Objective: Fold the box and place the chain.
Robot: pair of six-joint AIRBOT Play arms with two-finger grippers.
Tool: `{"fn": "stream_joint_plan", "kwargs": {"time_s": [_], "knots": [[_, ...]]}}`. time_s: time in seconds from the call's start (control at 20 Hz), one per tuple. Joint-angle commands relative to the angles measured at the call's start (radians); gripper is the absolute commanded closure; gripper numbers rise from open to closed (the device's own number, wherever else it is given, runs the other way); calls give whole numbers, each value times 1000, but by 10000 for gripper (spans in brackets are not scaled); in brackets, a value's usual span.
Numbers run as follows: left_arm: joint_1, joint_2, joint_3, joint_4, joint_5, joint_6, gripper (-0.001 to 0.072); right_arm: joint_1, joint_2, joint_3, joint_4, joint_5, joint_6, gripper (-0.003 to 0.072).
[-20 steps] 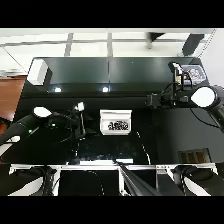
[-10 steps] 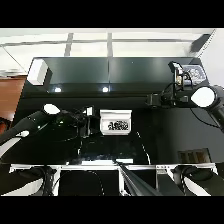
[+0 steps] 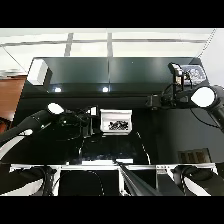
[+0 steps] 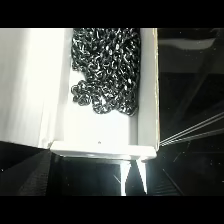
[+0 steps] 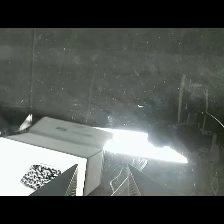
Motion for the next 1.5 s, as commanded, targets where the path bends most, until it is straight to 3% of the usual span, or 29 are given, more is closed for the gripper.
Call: {"fn": "stream_joint_plan", "kwargs": {"time_s": [0.0, 0.25, 0.35, 0.4, 0.45, 0.5, 0.65, 0.75, 0.8, 1.1, 1.25, 1.45], "knots": [[-13, -2, 3, -3, 19, -10, 7, 0, 0, 0, 2, 3, 0, 309], [-95, -5, 3, 3, 147, -9, 28, -1, -12, -2, 2, 3, -13, 309], [-98, -5, 3, 3, 149, -9, 249, -1, -18, -2, 3, -1, -21, 307], [-98, -5, 3, 3, 149, -9, 304, 0, -22, -2, 5, -4, -36, 219], [-98, -5, 3, 3, 149, -9, 312, 0, -30, -2, 27, -3, -76, 13], [-98, -5, 3, 3, 149, -10, 312, -1, -45, -2, 86, -10, -116, -8], [-98, -5, 3, 3, 149, -10, 312, 0, -108, -2, 332, -143, -237, -8], [-98, -5, 3, 3, 149, -10, 312, 18, -164, -2, 412, -238, -357, -8], [-98, -5, 3, 3, 149, -10, 312, 31, -189, -2, 410, -232, -435, -7], [-98, -5, 3, 3, 149, -10, 312, 71, -220, 1, 414, 64, -954, -6], [-98, -5, 3, 3, 148, -10, 312, 100, -220, 1, 407, 75, -1324, -6], [-98, -5, 3, 3, 146, -10, 311, 131, -226, 0, 457, 27, -1455, -6]]}}
